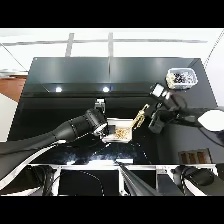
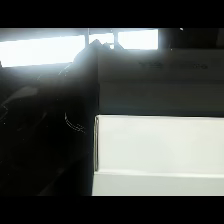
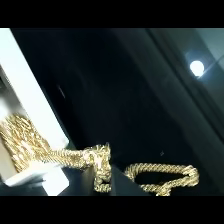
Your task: Fold the box and place the chain.
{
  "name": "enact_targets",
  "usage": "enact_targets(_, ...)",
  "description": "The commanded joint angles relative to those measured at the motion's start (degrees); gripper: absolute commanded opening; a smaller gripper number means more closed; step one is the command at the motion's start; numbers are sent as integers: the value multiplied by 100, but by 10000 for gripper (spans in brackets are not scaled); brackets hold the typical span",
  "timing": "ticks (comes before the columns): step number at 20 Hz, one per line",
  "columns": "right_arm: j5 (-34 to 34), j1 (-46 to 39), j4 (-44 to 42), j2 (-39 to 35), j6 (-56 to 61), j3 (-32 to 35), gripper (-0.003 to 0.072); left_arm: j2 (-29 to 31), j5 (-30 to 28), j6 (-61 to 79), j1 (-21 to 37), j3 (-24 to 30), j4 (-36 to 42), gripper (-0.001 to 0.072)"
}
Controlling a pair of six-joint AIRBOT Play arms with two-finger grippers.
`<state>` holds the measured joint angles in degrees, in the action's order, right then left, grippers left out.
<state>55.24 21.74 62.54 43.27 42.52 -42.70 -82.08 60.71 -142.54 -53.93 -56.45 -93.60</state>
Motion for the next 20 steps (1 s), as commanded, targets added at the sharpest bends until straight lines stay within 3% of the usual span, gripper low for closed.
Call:
enact_targets(1, 1147, -68, -105, -122, 444, -1008, 31, 4, -13, 2, 0, 0, 0, 34)
enact_targets(6, 1685, -68, -428, -122, 555, -1906, 31, 4, -15, 2, 0, 0, 0, 34)
enact_targets(9, 1661, -68, 68, -68, 575, -1829, 31, 4, -20, 0, 0, 0, 0, 34)
enact_targets(11, 1499, -68, 787, -20, 660, -1150, 32, 4, -22, 0, 0, 0, -2, 34)
enact_targets(13, 1043, -66, 824, -20, 656, -144, 32, 4, -13, 2, 0, 0, -2, 34)
enact_targets(16, -396, -68, 774, -20, 662, 1279, 32, 4, -15, 2, 0, 0, 0, 34)
enact_targets(19, -1781, -68, 793, -11, 831, 2105, 36, 4, -9, 0, 0, 0, 13, 34)
enact_targets(20, -2015, -68, 807, 20, 831, 2186, 320, 4, -7, 0, 0, 0, 22, 34)
